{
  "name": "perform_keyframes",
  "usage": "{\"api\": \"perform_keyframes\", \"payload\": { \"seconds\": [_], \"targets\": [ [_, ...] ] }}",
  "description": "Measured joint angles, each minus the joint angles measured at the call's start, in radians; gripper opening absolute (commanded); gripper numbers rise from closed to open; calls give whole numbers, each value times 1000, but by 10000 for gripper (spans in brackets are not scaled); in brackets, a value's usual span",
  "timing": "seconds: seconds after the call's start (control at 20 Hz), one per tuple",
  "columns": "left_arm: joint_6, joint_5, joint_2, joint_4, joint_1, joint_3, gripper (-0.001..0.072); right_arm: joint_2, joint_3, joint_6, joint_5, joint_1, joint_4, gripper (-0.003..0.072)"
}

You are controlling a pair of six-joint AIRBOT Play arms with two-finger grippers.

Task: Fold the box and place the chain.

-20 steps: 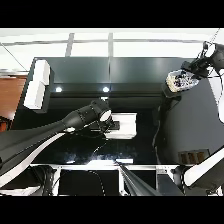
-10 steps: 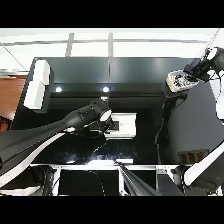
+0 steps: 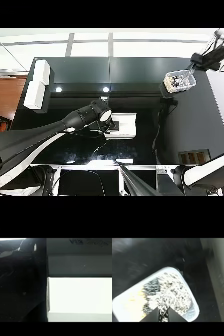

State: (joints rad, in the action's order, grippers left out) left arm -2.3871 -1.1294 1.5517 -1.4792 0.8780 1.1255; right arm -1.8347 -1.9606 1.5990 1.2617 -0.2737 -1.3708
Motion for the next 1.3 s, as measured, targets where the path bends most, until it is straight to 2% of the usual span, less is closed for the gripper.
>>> {"api": "perform_keyframes", "payload": {
  "seconds": [0.35, 0.55, 0.75, 1.05, 1.3],
  "targets": [
    [0, 0, 0, 0, 0, 0, 32, 303, -4, -109, -100, -3, 132, 7],
    [0, 0, 0, 0, 0, 0, 32, 440, -54, -159, -145, -5, 226, 7],
    [0, 0, 0, 0, 0, 0, 32, 552, -70, -220, -86, -2, 354, 8],
    [0, 0, 0, 0, 0, 0, 32, 767, 102, -314, 21, 50, 463, 7],
    [0, 0, 0, 0, 0, 0, 32, 862, 214, -343, 74, 126, 529, 5]
  ]
}}
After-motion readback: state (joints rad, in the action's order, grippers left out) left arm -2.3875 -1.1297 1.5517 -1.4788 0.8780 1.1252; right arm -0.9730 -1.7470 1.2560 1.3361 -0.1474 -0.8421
